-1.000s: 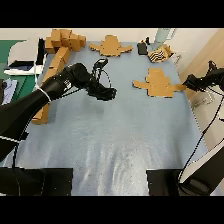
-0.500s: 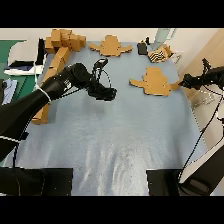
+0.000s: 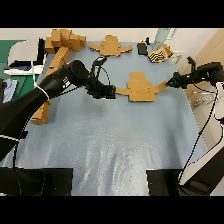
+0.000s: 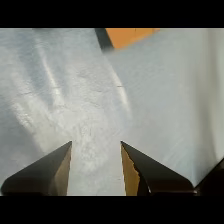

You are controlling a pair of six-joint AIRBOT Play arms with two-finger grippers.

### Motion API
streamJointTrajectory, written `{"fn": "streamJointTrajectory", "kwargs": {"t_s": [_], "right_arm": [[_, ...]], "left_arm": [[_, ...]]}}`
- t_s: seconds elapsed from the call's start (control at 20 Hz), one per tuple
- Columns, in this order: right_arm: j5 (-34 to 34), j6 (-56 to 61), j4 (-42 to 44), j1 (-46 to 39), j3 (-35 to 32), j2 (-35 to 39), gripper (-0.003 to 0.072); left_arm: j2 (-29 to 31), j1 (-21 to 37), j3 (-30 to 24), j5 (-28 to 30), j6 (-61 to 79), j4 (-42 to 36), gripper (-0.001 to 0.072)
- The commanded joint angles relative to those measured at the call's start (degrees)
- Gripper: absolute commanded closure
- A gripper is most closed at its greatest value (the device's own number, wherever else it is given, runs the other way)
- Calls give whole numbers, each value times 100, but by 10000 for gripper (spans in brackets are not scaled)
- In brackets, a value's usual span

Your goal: Fold the box.

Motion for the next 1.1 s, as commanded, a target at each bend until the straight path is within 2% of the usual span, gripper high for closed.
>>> {"fn": "streamJointTrajectory", "kwargs": {"t_s": [0.0, 0.15, 0.4, 0.5, 0.55, 0.6, 0.65, 0.85, 1.05], "right_arm": [[323, 190, -28, 437, -1117, 855, 686], [831, 385, -415, 807, -2573, 2000, 686], [1823, 1104, -654, 1449, -6063, 4636, 686], [2090, 1331, -691, 1659, -7154, 5438, 680], [2114, 1327, -713, 1661, -7473, 5668, 602], [2111, 1329, -796, 1659, -7597, 5755, 387], [2103, 1329, -907, 1659, -7597, 5761, 274], [2352, 1318, -1012, 1659, -7158, 5536, 275], [2094, 1217, -1141, 1663, -6566, 4854, 275]], "left_arm": [[4, 243, 11, -511, 144, -9, 248], [7, 546, -22, -1001, 385, -11, 249], [22, 776, -372, -1480, 907, -291, 249], [22, 789, -511, -1613, 1228, -684, 249], [22, 787, -546, -1613, 1327, -811, 249], [22, 787, -549, -1617, 1366, -833, 249], [22, 787, -549, -1624, 1375, -835, 249], [22, 787, -549, -1770, 1379, -835, 249], [22, 787, -549, -1818, 1379, -850, 249]]}}
